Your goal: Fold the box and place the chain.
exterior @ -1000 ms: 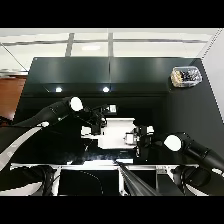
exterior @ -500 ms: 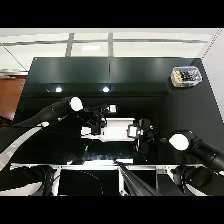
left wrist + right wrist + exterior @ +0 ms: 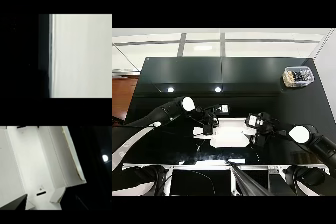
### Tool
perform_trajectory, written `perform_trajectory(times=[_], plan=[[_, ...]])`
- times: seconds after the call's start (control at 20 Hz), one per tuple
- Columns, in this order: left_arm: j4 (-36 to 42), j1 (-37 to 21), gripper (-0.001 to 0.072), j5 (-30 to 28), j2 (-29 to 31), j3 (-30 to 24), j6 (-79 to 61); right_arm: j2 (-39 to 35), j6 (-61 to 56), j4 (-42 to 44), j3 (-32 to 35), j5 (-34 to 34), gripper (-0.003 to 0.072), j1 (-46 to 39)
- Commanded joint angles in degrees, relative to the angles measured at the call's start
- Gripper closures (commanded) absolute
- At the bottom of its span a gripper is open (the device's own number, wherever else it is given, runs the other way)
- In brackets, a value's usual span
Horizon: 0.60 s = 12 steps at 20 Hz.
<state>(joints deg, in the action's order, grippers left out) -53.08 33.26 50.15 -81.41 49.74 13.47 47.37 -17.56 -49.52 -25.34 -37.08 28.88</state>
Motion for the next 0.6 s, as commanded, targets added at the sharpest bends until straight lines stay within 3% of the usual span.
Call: perform_trajectory(times=[0.0, 0.15, 0.35, 0.55], plan=[[-0.02, -0.02, 0.0683, 0.33, -0.02, 0.0, 0.0, 1.09, 0.81, -0.44, -0.11, 0.02, -0.0015, -0.7], [-0.02, -0.02, 0.0683, 1.38, -0.02, 0.0, 0.0, 0.96, -1.86, -9.62, -0.24, -3.21, -0.0016, -4.11], [-0.02, -0.02, 0.0683, 1.27, -0.02, 0.0, 0.0, 0.98, -1.77, -4.33, 1.9, -12.5, -0.0015, -4.66], [-0.02, -0.02, 0.0683, 1.31, -0.02, 0.0, 0.0, 0.98, -1.73, -2.16, 5.27, -9.55, -0.0017, 0.55]])
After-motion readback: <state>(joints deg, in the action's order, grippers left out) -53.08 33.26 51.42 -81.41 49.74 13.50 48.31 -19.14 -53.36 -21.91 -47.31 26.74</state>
